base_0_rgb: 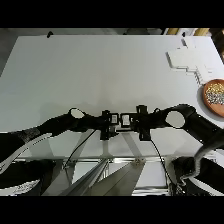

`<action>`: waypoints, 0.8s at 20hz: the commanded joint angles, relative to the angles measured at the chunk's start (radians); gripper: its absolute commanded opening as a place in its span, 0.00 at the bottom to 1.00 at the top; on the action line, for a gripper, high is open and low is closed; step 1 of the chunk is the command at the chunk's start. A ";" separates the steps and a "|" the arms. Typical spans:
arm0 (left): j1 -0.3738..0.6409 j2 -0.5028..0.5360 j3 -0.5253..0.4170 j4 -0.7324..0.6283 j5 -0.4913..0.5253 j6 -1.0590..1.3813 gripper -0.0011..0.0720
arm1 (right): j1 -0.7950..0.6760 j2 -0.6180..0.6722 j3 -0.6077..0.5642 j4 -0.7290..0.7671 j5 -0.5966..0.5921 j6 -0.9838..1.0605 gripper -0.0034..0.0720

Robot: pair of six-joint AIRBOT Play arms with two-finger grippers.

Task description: Fold the box and place the chain.

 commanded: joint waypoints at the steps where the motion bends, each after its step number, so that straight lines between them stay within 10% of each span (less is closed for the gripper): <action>1: -0.001 0.001 0.000 0.001 -0.003 0.001 0.29 | 0.001 -0.011 0.001 0.040 0.045 -0.001 0.35; 16: -0.001 0.001 0.000 0.001 -0.003 0.001 0.29 | 0.000 0.092 0.001 0.109 0.126 0.000 0.51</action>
